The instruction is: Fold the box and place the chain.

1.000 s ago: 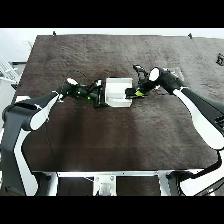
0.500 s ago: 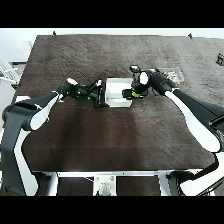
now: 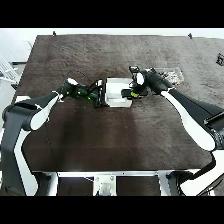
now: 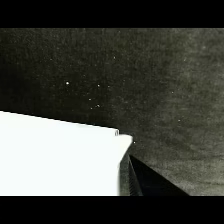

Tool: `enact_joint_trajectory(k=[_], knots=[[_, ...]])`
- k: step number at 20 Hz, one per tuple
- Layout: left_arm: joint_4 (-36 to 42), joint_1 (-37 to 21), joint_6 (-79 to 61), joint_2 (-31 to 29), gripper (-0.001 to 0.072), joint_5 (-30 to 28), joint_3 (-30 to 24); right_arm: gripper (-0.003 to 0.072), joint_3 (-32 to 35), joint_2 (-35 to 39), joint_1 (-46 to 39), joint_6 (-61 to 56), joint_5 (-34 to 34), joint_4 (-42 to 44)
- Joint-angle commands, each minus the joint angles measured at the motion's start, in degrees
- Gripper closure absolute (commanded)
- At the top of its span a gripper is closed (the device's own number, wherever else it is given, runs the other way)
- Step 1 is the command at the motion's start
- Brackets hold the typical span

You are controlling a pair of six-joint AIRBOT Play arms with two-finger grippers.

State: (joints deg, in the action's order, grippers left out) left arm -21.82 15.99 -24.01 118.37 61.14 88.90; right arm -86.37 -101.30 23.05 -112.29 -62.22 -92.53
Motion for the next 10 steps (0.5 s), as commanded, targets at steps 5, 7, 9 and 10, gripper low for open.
enact_joint_trajectory(k=[5, 7, 9, 10], knots=[[-0.02, -0.04, 0.00, -0.04, 0.0291, 0.00, -0.02, 0.0516, -0.61, -1.38, 1.31, -1.90, -3.45, -0.74], [-0.02, -0.07, 0.00, -0.04, 0.0290, -0.02, -0.02, 0.0544, -0.61, -1.38, 1.31, -2.84, -3.45, -0.79], [-0.02, -0.07, 0.00, -0.04, 0.0290, -0.02, -0.02, 0.0564, -0.61, -1.40, 1.31, -3.10, -3.45, -0.96], [0.00, -0.07, 0.00, -0.04, 0.0291, -0.02, -0.02, 0.0639, -0.61, -1.38, 1.31, -3.23, -3.48, -0.98]])
